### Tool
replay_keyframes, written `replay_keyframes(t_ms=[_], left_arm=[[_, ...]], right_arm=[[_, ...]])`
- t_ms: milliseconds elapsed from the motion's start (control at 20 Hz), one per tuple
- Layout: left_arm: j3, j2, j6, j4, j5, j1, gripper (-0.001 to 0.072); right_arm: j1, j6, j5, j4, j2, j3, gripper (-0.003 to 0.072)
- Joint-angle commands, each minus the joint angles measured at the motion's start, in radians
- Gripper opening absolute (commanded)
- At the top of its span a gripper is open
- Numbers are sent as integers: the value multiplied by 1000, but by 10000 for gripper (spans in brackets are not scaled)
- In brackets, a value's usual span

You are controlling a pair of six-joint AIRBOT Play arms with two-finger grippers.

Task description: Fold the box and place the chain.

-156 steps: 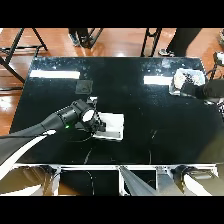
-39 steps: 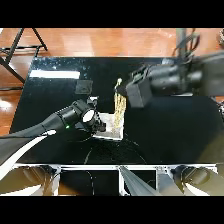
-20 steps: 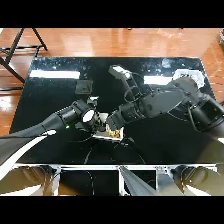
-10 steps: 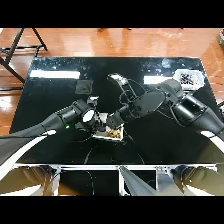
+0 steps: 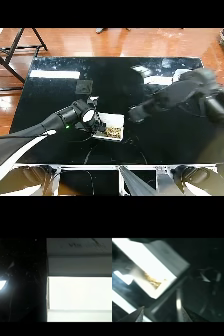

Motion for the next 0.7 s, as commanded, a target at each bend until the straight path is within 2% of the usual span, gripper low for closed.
replay_keyframes(t_ms=[0, 200, 400, 650], left_arm=[[2, 0, -3, 0, 11, 7, 22], [43, 1, -27, 1, 10, 54, 21], [105, -5, -27, 31, 37, 72, 20], [107, -55, -27, -1, 34, 74, 21]], right_arm=[[-162, -31, -79, -128, 101, 0, 556], [-325, -33, -50, -153, 118, -5, 556], [-328, -32, 27, -81, 118, -29, 530], [-328, -32, 90, -11, 118, -72, 530]])
